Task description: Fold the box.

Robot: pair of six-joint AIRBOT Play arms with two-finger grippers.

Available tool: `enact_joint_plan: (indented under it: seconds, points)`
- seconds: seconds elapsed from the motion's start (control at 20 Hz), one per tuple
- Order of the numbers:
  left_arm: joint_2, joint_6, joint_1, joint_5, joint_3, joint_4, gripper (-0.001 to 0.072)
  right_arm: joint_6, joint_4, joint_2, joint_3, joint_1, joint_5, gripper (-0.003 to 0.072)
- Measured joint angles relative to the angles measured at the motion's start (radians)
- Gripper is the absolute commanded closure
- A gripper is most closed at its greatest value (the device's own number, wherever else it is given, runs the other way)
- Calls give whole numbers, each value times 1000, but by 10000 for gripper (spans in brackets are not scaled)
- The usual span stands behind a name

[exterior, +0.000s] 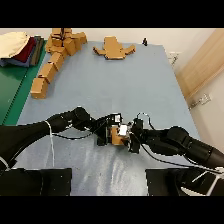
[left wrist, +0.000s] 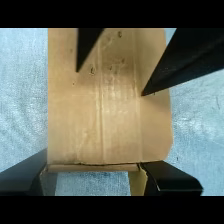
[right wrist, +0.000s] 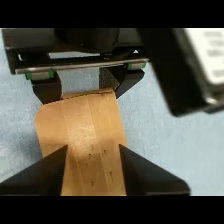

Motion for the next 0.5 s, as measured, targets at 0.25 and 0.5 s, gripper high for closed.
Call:
enact_joint_plan:
  seconds: [0.25, 0.5]
  points:
    - [0, 0, 0, 0, 0, 0, 186, -87, -19, -23, -6, 19, 17, 76]
    - [0, 0, 0, 0, 0, 0, 186, -120, -23, -29, -7, 32, 23, 79]
